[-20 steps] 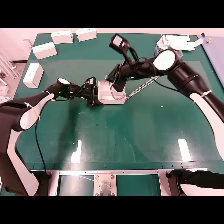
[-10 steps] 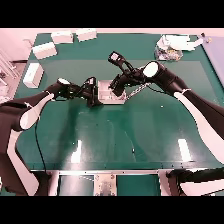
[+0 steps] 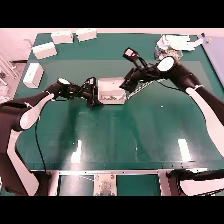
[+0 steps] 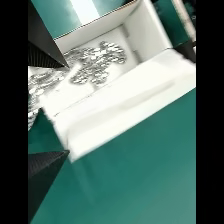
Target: Fold the box and place the chain.
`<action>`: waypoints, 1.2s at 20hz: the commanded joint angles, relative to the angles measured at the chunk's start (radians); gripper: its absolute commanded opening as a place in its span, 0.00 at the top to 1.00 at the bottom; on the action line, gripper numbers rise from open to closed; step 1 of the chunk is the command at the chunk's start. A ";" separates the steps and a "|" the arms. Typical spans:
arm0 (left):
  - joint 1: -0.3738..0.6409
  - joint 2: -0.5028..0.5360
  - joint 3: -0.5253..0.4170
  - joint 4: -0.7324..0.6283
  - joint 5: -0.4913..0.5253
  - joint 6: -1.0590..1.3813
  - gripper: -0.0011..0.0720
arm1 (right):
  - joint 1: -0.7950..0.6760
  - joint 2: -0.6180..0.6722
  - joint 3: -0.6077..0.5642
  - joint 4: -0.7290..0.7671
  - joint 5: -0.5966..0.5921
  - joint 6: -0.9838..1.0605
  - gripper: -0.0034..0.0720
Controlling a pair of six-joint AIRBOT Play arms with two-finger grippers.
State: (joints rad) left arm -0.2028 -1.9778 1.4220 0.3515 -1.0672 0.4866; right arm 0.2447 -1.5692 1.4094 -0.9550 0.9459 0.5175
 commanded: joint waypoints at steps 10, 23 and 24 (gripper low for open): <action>0.000 0.001 0.000 0.000 0.000 0.000 0.64 | -0.112 -0.176 -0.070 0.030 0.070 -0.609 0.19; 0.000 0.001 0.000 0.000 0.000 0.000 0.64 | -0.096 -0.264 -0.066 0.079 0.017 -0.684 0.61; 0.000 0.001 0.000 0.000 0.000 0.000 0.64 | -0.098 -0.263 -0.066 0.080 0.006 -0.682 0.70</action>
State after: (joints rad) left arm -0.2028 -1.9778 1.4220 0.3511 -1.0668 0.4866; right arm 0.1520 -1.8233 1.3441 -0.8703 0.9867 -0.1612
